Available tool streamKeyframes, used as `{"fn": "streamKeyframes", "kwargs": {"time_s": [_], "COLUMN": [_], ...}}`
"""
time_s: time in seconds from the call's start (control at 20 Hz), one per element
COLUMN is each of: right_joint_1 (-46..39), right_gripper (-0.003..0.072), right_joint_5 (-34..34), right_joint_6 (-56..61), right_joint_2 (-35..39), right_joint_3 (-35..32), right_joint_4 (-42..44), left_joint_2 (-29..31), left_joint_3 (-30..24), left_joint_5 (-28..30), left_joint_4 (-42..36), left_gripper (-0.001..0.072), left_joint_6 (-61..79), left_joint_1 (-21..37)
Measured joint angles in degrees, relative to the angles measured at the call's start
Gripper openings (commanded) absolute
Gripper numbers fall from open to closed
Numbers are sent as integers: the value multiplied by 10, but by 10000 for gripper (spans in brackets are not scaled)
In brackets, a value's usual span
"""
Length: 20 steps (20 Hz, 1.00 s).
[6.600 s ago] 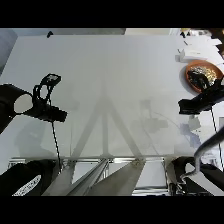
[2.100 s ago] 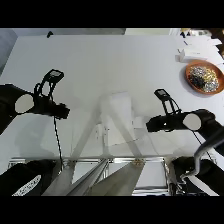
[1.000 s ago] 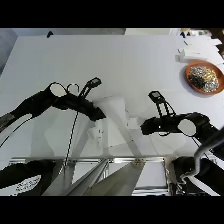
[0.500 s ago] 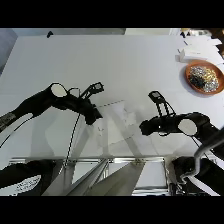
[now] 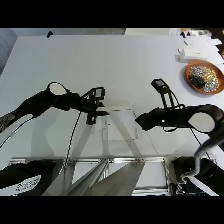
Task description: Fold the box and place the chain.
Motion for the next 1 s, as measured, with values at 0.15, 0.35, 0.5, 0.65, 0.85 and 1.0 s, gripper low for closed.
{"fn": "streamKeyframes", "kwargs": {"time_s": [0.15, 0.35, 0.5, 0.65, 0.85, 1.0], "right_joint_1": [0, 0, 0, 0, 0, 0], "right_gripper": [479, 479, 479, 479, 478, 478], "right_joint_5": [16, 30, 32, 34, 34, 35], "right_joint_6": [0, 0, 0, 0, -1, -1], "right_joint_2": [24, 38, 42, 43, 43, 43], "right_joint_3": [7, 10, 11, 11, 11, 11], "right_joint_4": [-22, -48, -55, -58, -61, -61], "left_joint_2": [-5, -23, -32, -36, -37, -37], "left_joint_3": [0, 0, 0, 0, 0, 1], "left_joint_5": [35, 69, 77, 82, 86, 85], "left_joint_4": [25, 27, 24, 22, 28, 69], "left_gripper": [4, 5, 5, 4, 3, 4], "left_joint_6": [25, 37, 40, 42, 23, -27], "left_joint_1": [-11, -20, -21, -22, -24, -30]}}
